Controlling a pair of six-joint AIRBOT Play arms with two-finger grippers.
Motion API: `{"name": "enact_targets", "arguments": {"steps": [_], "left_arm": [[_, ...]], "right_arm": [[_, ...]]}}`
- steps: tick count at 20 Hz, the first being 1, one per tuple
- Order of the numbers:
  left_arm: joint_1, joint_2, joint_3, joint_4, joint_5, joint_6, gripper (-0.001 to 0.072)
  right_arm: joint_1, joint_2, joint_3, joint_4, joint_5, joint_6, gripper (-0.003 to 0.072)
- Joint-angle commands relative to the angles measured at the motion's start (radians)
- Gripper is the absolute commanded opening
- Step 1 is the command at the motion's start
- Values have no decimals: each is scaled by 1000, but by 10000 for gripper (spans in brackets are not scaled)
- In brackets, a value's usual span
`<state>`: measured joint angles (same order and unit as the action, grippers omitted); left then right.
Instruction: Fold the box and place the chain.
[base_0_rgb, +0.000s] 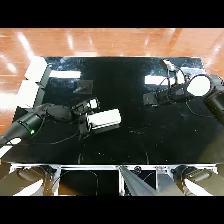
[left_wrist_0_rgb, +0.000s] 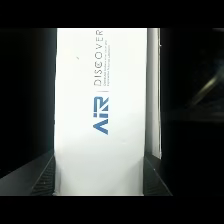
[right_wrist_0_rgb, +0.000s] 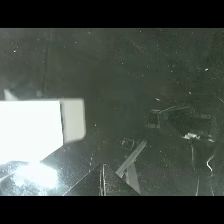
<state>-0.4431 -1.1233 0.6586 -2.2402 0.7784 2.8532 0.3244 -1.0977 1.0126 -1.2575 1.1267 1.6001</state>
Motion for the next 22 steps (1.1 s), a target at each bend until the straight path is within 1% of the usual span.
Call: {"name": "enact_targets", "arguments": {"steps": [1,3,6,8,9,11,13,14,15,17,19,21,22], "left_arm": [[14,6,79,56,115,-143,20],[55,50,105,107,193,-243,19],[182,185,103,198,312,-399,19],[320,298,85,269,407,-505,18],[404,359,62,301,456,-556,18],[568,478,1,389,542,-631,18],[741,585,-57,503,626,-639,19],[830,625,-79,535,638,-634,19],[909,658,-97,521,617,-636,18],[1013,671,-103,505,560,-636,20],[1110,627,-103,522,481,-636,19],[1182,547,-102,534,443,-616,20],[1212,497,-98,538,443,-607,20]], "right_arm": [[0,0,1,0,-2,-3,29],[0,0,0,0,-2,-12,28],[0,0,1,0,-7,-33,28],[0,0,1,0,-9,-44,28],[0,0,0,1,-9,-49,28],[2,0,1,5,-12,-58,28],[2,0,1,5,-31,-79,28],[2,0,1,5,-43,-94,28],[2,0,0,4,-59,-109,28],[2,0,1,4,-89,-129,28],[2,0,0,4,-90,-143,28],[2,0,0,4,-90,-151,28],[2,0,1,5,-95,-151,28]]}}
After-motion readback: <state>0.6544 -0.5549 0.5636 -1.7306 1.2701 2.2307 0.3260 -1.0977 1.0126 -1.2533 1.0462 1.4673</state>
